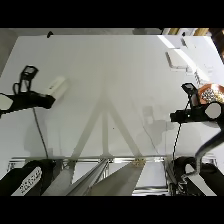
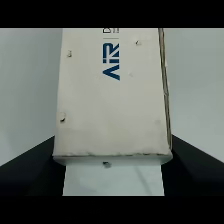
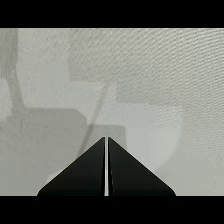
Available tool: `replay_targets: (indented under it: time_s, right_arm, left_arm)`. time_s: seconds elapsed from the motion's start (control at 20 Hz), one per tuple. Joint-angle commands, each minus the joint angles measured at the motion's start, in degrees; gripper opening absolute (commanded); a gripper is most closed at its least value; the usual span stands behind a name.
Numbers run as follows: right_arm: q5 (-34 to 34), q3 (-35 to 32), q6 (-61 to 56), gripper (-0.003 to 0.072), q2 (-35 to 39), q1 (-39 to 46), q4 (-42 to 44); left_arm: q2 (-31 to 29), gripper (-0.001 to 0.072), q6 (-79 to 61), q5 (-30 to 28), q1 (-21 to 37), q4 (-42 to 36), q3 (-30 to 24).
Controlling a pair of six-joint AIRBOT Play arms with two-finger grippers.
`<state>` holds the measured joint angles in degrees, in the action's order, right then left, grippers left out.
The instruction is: Fold the box and place the chain.
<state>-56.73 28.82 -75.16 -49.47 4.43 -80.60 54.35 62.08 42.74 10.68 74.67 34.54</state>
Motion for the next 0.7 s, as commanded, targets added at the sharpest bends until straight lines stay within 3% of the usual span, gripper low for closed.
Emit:
replay_targets:
  time_s: [0.0, 0.2, 0.25, 0.3, 0.35, 0.65]
  right_arm:
    - [0.0, 0.0, 0.0, 0.0021, 0.1, 0.0, 0.0]
    - [0.0, 0.0, 0.0, 0.0021, 0.1, 0.0, 0.0]
    - [0.0, 0.0, 0.0, 0.0021, 0.1, 0.0, 0.0]
    - [0.0, 0.0, 0.0, 0.0021, 0.1, 0.0, 0.0]
    - [0.0, 0.0, 0.0, 0.0021, 0.1, 0.0, 0.0]
    - [0.0, 0.0, 0.0, 0.0021, 0.1, 0.0, 0.0]
  left_arm:
    - [-0.2, 0.0446, 7.6, 2.7, 10.3, 6.1, 0.0]
    - [-0.2, 0.0454, 7.7, 5.3, 13.3, 7.3, 0.0]
    - [-0.2, 0.0496, 7.7, 6.5, 13.2, 7.3, 0.0]
    - [-0.2, 0.0645, 7.7, 7.4, 13.2, 7.2, 0.0]
    - [-0.2, 0.0693, 7.8, 8.3, 13.2, 7.3, 0.0]
    - [-0.6, 0.0695, 7.8, 13.7, 13.2, 7.3, 0.0]
